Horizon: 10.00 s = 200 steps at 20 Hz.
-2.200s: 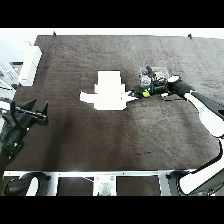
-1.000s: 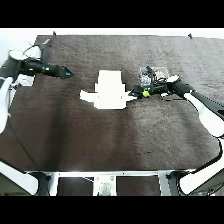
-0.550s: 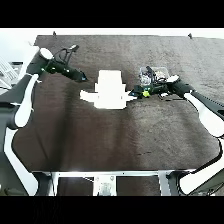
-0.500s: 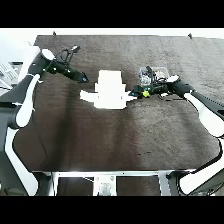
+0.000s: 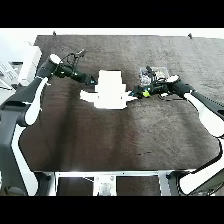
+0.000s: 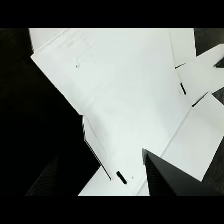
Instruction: Fold the box and place the chain.
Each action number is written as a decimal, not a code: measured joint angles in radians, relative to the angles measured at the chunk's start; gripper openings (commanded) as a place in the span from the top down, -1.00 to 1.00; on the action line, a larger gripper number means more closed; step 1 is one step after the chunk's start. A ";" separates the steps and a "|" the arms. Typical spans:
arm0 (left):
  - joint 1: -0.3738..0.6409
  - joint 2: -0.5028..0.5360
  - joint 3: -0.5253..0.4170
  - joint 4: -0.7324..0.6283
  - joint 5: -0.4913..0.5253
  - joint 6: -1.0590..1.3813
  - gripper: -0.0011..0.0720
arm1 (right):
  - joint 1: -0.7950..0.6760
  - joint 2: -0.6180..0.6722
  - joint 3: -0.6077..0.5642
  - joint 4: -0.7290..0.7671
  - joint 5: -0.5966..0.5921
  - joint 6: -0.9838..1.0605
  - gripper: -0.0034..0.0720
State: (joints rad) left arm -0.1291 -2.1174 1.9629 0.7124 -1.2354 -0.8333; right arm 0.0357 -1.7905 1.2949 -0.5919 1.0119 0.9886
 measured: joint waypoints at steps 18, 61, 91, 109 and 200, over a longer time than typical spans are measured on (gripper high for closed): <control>-0.042 -0.084 0.042 -0.106 0.039 0.095 -0.60 | 0.000 0.000 0.000 -0.004 0.002 -0.002 0.90; -0.052 -0.100 0.028 -0.211 -0.082 0.371 0.93 | -0.059 0.114 0.000 -0.013 0.023 -0.048 -0.01; -0.050 0.067 -0.433 -0.486 0.083 1.226 0.92 | -0.105 0.261 -0.243 0.424 -0.132 -0.573 -0.12; -0.052 0.053 -0.435 -0.437 0.066 1.276 0.91 | -0.105 0.346 -0.250 0.362 -0.013 -0.602 -0.40; -0.118 -0.027 -0.288 -0.433 0.124 1.279 0.91 | 0.101 0.455 -0.482 -0.126 -0.206 -1.190 -0.80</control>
State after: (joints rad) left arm -0.2470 -2.1441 1.6752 0.2790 -1.1114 0.4454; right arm 0.1364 -1.3350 0.8131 -0.7177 0.8059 -0.2012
